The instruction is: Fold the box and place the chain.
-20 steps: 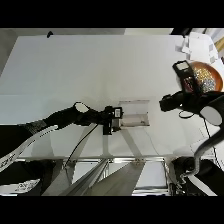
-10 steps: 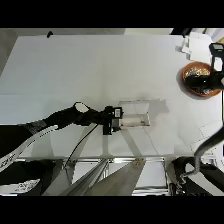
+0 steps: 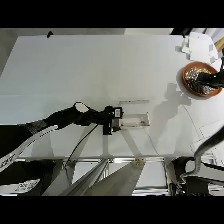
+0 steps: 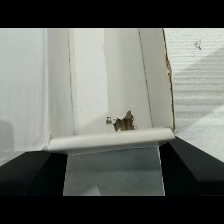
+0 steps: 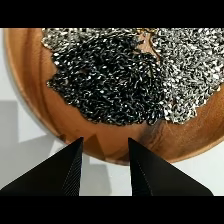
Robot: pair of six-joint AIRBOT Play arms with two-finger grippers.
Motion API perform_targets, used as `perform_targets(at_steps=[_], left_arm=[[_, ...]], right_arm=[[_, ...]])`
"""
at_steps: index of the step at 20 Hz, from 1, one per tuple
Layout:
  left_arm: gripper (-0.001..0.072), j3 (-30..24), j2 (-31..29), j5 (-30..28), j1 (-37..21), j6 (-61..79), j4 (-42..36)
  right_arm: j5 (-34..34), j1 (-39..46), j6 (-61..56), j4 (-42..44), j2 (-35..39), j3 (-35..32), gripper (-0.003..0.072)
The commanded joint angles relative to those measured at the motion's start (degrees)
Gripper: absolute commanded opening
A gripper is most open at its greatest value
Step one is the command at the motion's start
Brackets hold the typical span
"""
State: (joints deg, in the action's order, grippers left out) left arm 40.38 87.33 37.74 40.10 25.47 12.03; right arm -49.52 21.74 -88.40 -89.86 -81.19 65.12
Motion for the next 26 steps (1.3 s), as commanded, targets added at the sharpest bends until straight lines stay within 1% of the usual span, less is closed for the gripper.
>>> perform_targets(at_steps=[1,6,9,13,15,17,21,22,23,26], left_arm=[[0.0068,-0.02,0.02,-0.02,0.00,0.02,0.02],[0.0068,-0.02,0.02,-0.02,0.00,0.02,0.02],[0.0068,-0.02,0.02,-0.02,0.00,0.02,0.02],[0.0068,-0.02,0.02,-0.02,0.00,0.02,0.02],[0.0068,-0.02,0.02,-0.02,0.00,0.02,0.02],[0.0069,-0.02,0.02,-0.02,0.00,0.02,0.02],[0.0068,-0.02,0.02,-0.02,0.00,0.02,0.02],[0.0068,-0.02,0.02,-0.02,0.00,0.02,0.00],[0.0068,-0.02,0.02,-0.02,0.00,0.02,0.02],[0.0068,-0.02,0.02,-0.02,0.00,0.02,0.02]], right_arm=[[0.20,1.75,0.17,3.21,-3.85,1.05,0.0280],[0.72,1.79,-0.39,5.29,-7.43,1.05,0.0277],[1.42,1.79,-2.27,5.27,-8.90,1.05,0.0257],[1.86,1.79,-2.23,5.25,-9.22,1.05,0.0211],[2.32,1.79,-2.23,5.27,-9.25,1.05,0.0210],[3.06,1.79,-2.23,5.25,-9.25,1.05,0.0149],[4.09,1.79,-2.89,5.22,-9.25,1.05,0.0146],[4.09,1.79,-2.91,5.22,-9.25,1.05,0.0138],[4.09,1.79,-2.89,5.22,-9.25,1.05,0.0094],[3.98,1.79,-2.86,5.03,-9.27,1.05,0.0094]])
